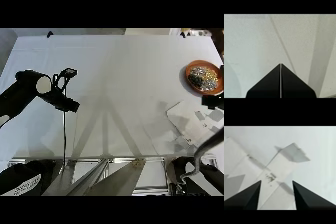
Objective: Fold the box and place the chain.
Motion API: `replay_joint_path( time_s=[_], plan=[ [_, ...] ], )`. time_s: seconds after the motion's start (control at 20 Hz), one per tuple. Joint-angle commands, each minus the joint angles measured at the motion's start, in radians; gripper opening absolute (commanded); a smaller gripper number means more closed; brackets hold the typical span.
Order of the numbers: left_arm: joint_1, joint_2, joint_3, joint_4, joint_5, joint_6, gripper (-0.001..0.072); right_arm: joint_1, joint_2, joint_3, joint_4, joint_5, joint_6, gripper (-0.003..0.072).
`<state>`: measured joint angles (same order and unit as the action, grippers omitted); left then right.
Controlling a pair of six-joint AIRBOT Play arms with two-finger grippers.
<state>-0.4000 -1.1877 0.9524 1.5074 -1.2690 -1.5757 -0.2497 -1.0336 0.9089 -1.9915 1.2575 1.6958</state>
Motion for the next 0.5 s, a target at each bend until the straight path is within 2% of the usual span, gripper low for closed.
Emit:
replay_joint_path(
  time_s=[0.0, 0.05, 0.2, 0.45],
  plan=[
    [0.0, 0.001, 0.0, 0.0, 0.0, 0.0, 0.001, -0.151, -0.174, 0.092, -0.146, -0.015, -0.063, 0.0613],
    [0.0, 0.001, 0.0, 0.0, 0.0, 0.0, 0.001, -0.187, -0.233, 0.107, -0.148, 0.002, -0.106, 0.0681],
    [0.0, 0.001, 0.0, 0.0, 0.0, 0.0, 0.001, -0.265, -0.352, 0.116, -0.153, -0.004, -0.273, 0.0687],
    [0.0, 0.001, 0.0, 0.0, 0.0, 0.0, 0.001, -0.291, -0.403, 0.116, -0.099, -0.113, -0.481, 0.0685]
  ],
)
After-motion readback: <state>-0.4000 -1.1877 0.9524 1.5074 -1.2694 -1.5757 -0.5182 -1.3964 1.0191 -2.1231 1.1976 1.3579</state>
